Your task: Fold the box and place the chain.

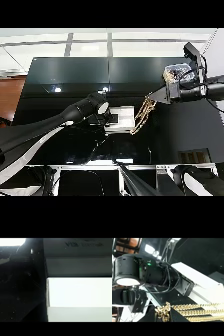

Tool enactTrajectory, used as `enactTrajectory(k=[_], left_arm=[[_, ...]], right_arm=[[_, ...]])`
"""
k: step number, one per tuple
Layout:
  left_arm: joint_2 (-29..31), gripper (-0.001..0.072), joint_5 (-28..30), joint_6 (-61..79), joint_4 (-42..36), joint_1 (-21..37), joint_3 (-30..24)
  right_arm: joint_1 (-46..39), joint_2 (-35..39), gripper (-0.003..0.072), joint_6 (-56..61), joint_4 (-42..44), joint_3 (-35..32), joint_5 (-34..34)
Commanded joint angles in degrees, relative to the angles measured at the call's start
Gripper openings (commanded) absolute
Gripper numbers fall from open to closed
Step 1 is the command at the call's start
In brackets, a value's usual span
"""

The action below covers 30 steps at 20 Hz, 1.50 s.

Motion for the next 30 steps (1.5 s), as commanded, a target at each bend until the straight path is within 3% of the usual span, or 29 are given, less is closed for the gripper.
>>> enactTrajectory(k=[1,5,11,15,16,17,18,21,24,27,28,29,30], left_arm=[[0.0,0.0031,0.0,0.0,0.0,0.1,0.0],[0.0,0.0031,0.0,0.0,0.0,0.1,0.0],[0.0,0.0031,0.0,0.0,0.0,0.1,0.0],[0.0,0.0031,0.0,0.0,0.0,0.1,0.0],[0.0,0.0031,0.0,0.0,0.0,0.1,0.0],[0.0,0.0031,0.0,0.0,0.0,0.1,0.0],[0.0,0.0031,0.0,0.0,0.0,0.1,0.0],[0.0,0.0031,0.0,0.0,0.0,0.1,0.0],[0.0,0.0031,0.0,0.0,0.0,0.1,0.0],[0.0,0.0031,0.0,0.0,0.0,0.1,0.0],[0.0,0.0031,0.1,0.0,0.0,0.1,0.0],[0.0,0.0031,0.0,0.0,0.0,0.1,0.0],[0.0,0.0031,0.0,0.0,0.0,0.1,0.0]], right_arm=[[1.3,0.0,0.0020,-1.8,0.3,0.0,0.0],[7.6,-0.3,0.0019,-2.0,0.3,-2.1,-6.1],[18.5,-2.1,0.0020,-1.4,-2.0,-5.1,-21.3],[19.1,-2.1,0.0023,0.9,-4.5,-6.8,-21.8],[19.2,-2.1,0.0103,1.2,-4.4,-7.2,-21.8],[19.3,-2.1,0.0348,1.4,-4.5,-7.4,-21.4],[19.3,-2.0,0.0392,1.5,-5.5,-7.4,-21.0],[14.1,-1.9,0.0392,1.5,-6.3,-7.4,-18.3],[4.7,-1.9,0.0392,1.6,-16.4,-8.0,-18.8],[-0.6,-1.9,0.0393,7.4,-28.9,-13.5,-34.4],[-1.0,-2.1,0.0487,12.1,-32.0,-16.5,-42.4],[-1.0,-2.7,0.0711,14.9,-33.9,-18.7,-49.3],[-1.1,-4.5,0.0707,16.3,-34.4,-19.3,-54.9]])
